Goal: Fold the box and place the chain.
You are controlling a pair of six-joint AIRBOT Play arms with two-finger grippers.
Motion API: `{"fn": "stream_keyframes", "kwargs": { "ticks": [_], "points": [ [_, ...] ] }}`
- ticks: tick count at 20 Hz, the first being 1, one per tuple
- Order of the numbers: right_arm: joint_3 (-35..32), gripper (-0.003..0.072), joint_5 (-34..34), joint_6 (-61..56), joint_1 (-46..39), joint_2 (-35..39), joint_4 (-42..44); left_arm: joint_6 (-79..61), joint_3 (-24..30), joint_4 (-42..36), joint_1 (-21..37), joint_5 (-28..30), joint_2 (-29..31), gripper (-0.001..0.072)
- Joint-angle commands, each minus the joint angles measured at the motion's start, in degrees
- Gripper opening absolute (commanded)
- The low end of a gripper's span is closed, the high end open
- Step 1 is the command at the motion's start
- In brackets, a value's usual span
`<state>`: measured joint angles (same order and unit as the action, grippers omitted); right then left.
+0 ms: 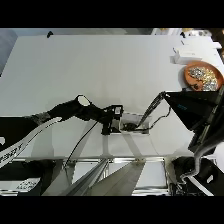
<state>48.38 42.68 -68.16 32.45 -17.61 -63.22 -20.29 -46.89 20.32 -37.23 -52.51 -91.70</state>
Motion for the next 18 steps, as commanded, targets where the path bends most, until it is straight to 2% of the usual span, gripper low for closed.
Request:
{"fn": "stream_keyframes", "kwargs": {
  "ticks": [1, 6, 12, 18],
  "points": [
    [0.0, 0.0015, 0.9, 2.5, 0.0, 0.9, 0.4, 0.0, 0.0, 0.0, 0.0, 0.0, 0.0, 0.0208],
    [0.0, 0.0015, 13.2, 2.0, 0.0, -3.0, 0.1, 0.0, 0.0, 0.0, 0.0, 0.0, 0.0, 0.0208],
    [0.0, 0.0015, 22.3, 2.0, 0.0, -15.3, 0.2, 0.0, 0.0, 0.0, 0.0, 0.0, 0.0, 0.0208],
    [0.0, 0.0015, 24.6, 2.0, 0.1, -28.2, 0.3, 0.0, 0.0, 0.0, 0.0, 0.0, 0.0, 0.0208]
  ]
}}
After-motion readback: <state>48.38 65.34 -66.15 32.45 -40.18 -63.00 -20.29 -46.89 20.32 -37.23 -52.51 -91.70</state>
